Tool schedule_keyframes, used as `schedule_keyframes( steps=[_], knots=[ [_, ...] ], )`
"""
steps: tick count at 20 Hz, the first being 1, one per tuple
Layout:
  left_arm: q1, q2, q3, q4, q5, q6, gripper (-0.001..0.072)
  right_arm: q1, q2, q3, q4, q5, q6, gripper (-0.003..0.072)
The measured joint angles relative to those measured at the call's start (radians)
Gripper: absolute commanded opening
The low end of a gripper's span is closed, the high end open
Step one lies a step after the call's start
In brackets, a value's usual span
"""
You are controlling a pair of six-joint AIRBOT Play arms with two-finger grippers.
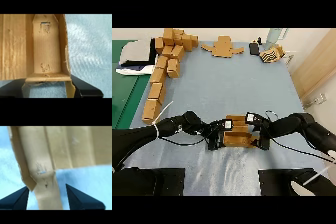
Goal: Fold the box.
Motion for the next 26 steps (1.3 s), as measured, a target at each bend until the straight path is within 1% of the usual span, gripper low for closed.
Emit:
schedule_keyframes(
  steps=[3, 5, 9, 11, 14, 15, 16, 17, 19, 20, 21, 22, 23, 26],
  knots=[
    [0.000, 0.000, 0.000, 0.000, 0.002, 0.000, 0.0524, 0.000, 0.100, 0.000, -0.019, -0.036, 0.182, 0.0718],
    [0.000, 0.000, 0.000, 0.000, 0.002, 0.000, 0.0524, 0.000, 0.160, 0.000, -0.003, -0.075, 0.317, 0.0719],
    [0.000, 0.000, 0.000, 0.000, 0.003, 0.000, 0.0524, 0.000, 0.237, 0.000, 0.126, -0.119, 0.513, 0.0718],
    [0.000, 0.000, 0.000, 0.000, 0.003, 0.000, 0.0525, 0.000, 0.251, 0.000, 0.197, -0.130, 0.567, 0.0718],
    [0.000, 0.000, 0.000, 0.000, 0.003, -0.001, 0.0525, 0.000, 0.260, 0.000, 0.255, -0.136, 0.669, 0.0706],
    [0.000, 0.000, 0.000, 0.000, 0.003, -0.001, 0.0524, 0.000, 0.261, 0.000, 0.268, -0.137, 0.715, 0.0653],
    [0.000, 0.000, 0.000, 0.000, 0.003, -0.001, 0.0524, 0.000, 0.259, 0.000, 0.275, -0.138, 0.763, 0.0361],
    [0.000, 0.000, 0.000, 0.000, 0.003, -0.001, 0.0524, 0.000, 0.254, 0.000, 0.283, -0.138, 0.808, 0.0139],
    [0.000, 0.000, 0.000, 0.000, 0.003, -0.001, 0.0524, 0.000, 0.232, 0.000, 0.308, -0.116, 0.887, 0.0135],
    [0.000, 0.000, 0.000, 0.000, 0.003, -0.001, 0.0524, 0.000, 0.213, 0.001, 0.328, -0.083, 0.909, 0.0078],
    [0.000, 0.000, 0.000, 0.000, 0.003, -0.001, 0.0524, 0.000, 0.188, 0.004, 0.347, -0.052, 0.925, 0.0077],
    [0.000, 0.000, 0.000, 0.000, 0.003, -0.001, 0.0524, 0.000, 0.153, 0.013, 0.364, -0.019, 0.931, 0.0016],
    [0.000, 0.000, 0.000, 0.000, 0.003, -0.001, 0.0524, 0.000, 0.111, 0.028, 0.376, 0.005, 0.930, 0.0005],
    [0.000, 0.000, 0.000, 0.000, 0.003, -0.001, 0.0524, 0.000, -0.050, 0.107, 0.395, 0.061, 0.883, 0.0005]
  ],
)
